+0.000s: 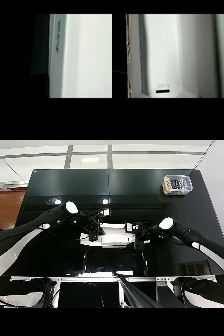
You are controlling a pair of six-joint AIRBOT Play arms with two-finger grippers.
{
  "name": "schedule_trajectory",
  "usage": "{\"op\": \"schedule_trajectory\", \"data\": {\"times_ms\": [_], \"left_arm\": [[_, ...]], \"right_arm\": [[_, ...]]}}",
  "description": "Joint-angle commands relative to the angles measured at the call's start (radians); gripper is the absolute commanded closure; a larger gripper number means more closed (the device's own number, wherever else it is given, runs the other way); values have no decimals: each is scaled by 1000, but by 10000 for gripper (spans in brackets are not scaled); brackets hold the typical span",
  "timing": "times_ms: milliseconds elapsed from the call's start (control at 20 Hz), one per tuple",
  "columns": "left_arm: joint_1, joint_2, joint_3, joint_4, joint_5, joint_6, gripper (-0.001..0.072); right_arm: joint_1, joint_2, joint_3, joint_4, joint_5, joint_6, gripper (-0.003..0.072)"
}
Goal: Fold the box and place the chain.
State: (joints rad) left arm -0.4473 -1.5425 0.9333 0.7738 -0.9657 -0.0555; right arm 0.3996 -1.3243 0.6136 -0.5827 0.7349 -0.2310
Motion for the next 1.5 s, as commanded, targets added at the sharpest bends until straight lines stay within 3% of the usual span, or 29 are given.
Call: {"op": "schedule_trajectory", "data": {"times_ms": [0, 250, 350, 450, 500, 600, 650, 850, 950, 1000, 1050, 1100, 1150, 1200, 1300, 1450], "left_arm": [[-1, 0, 1, 0, 0, 0, 684], [-1, 0, 1, 0, 0, 0, 684], [0, 0, 1, 0, -5, 0, 683], [4, 3, 3, 10, -37, 0, 678], [10, 7, 11, 27, -84, -1, 575], [31, 25, 25, 48, -140, -57, 241], [45, 48, 32, 79, -143, -117, 124], [137, 180, 57, 261, -174, -400, 118], [203, 229, 57, 269, -272, -578, 135], [229, 235, 56, 250, -357, -661, 230], [245, 230, 49, 206, -457, -750, 498], [247, 223, 26, 139, -539, -780, 677], [234, 216, -23, 38, -608, -757, 684], [206, 213, -82, -64, -619, -708, 685], [130, 213, -179, -189, -482, -670, 685], [58, 213, -179, -318, -220, -661, 685]], "right_arm": [[5, -2, 2, -3, -16, 17, 50], [14, -6, 5, -21, -19, 27, 52], [14, -6, 5, -21, -19, 28, 186], [14, -6, 5, -21, -19, 28, 186], [14, -6, 5, -21, -19, 28, 186], [14, -6, 5, -21, -20, 28, 186], [14, -6, 5, -21, -20, 28, 186], [14, -6, 5, -21, -21, 29, 193], [14, -6, 5, -21, -21, 29, 194], [14, -6, 5, -21, -21, 29, 194], [14, -6, 5, -21, -21, 29, 197], [14, -6, 5, -21, -21, 28, 346], [14, -6, 5, -21, -21, 28, 470], [14, -6, 5, -21, -21, 29, 505], [14, -6, 5, -21, -21, 29, 505], [14, -6, 5, -21, -21, 29, 505]]}}
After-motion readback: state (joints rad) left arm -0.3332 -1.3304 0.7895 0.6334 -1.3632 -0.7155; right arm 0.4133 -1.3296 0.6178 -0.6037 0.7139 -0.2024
